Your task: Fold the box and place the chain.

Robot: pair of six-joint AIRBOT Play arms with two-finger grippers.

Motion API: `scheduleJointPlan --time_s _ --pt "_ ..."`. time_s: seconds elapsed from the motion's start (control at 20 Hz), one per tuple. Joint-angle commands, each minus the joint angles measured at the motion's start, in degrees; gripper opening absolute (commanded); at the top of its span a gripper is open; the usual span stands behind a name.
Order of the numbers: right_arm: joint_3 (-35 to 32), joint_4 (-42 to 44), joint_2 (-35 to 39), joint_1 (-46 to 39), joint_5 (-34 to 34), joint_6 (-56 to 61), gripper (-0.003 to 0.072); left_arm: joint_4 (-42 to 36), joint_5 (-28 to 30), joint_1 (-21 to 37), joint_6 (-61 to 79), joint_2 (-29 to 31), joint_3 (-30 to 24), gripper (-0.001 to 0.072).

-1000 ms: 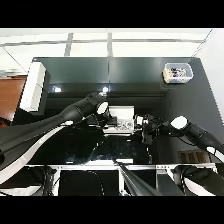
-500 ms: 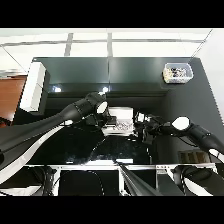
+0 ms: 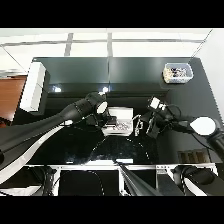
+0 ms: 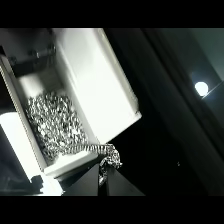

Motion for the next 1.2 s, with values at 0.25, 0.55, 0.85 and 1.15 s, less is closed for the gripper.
scheduleJointPlan --time_s 0.25,0.55,0.85,1.15 --pt "13.11 -0.66 2.91 0.02 6.8 14.62 0.0013 0.0 -0.02 0.0 0.02 -0.04 0.0 0.0026" --pt "18.91 10.95 2.91 0.02 8.41 20.44 0.0014 0.0 0.0 0.0 0.02 -0.04 0.0 0.0025" --pt "19.06 28.96 2.91 0.04 5.2 20.35 0.0014 0.0 0.0 0.0 0.04 -0.04 0.0 0.0025" --pt "19.04 34.8 2.75 0.17 2.23 20.24 0.0014 0.0 0.04 0.0 0.04 -0.04 0.0 0.0026"
